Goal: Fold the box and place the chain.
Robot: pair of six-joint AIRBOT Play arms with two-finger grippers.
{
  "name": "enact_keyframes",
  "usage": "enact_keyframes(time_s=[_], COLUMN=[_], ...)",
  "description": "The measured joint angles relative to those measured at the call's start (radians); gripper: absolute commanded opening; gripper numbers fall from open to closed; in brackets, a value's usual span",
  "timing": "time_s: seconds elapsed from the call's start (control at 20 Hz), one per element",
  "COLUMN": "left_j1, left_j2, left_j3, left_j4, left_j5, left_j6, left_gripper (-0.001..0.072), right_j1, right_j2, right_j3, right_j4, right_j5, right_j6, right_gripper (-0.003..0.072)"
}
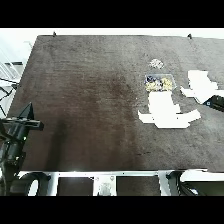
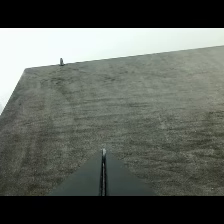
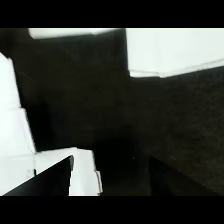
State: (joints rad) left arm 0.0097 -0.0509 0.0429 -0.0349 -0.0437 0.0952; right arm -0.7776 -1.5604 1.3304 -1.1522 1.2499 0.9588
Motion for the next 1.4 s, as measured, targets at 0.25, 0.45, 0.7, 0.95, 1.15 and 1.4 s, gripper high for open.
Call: enact_keyframes(time_s=[0.25, 0.45, 0.7, 0.95, 1.15, 1.4], left_j1=[0.000, 0.000, 0.000, 0.000, 0.000, 0.000], left_j2=[0.000, 0.000, 0.000, 0.000, 0.000, 0.000], left_j3=[0.000, 0.000, 0.000, 0.000, 0.000, 0.000], left_j4=[0.000, 0.000, 0.000, 0.000, 0.000, 0.000], left_j5=[0.000, 0.000, 0.000, 0.000, 0.000, 0.000], left_j6=[0.000, 0.000, 0.000, 0.000, 0.000, 0.000], left_gripper=[0.0021, 0.0022, 0.0022, 0.0022, 0.0022, 0.0022], right_j1=[0.024, 0.044, 0.061, 0.067, 0.067, 0.090], right_j2=[-0.103, -0.160, -0.208, -0.245, -0.252, -0.187], right_j3=[0.045, 0.053, 0.046, 0.032, -0.008, -0.157], right_j4=[-0.017, -0.001, 0.013, 0.031, 0.111, 0.263], right_j5=[0.130, 0.192, 0.238, 0.262, 0.272, 0.276], right_j6=[-0.028, -0.042, -0.064, -0.093, -0.151, -0.204], right_gripper=[0.0571, 0.0571, 0.0556, 0.0033, 0.0012, 0.0011])
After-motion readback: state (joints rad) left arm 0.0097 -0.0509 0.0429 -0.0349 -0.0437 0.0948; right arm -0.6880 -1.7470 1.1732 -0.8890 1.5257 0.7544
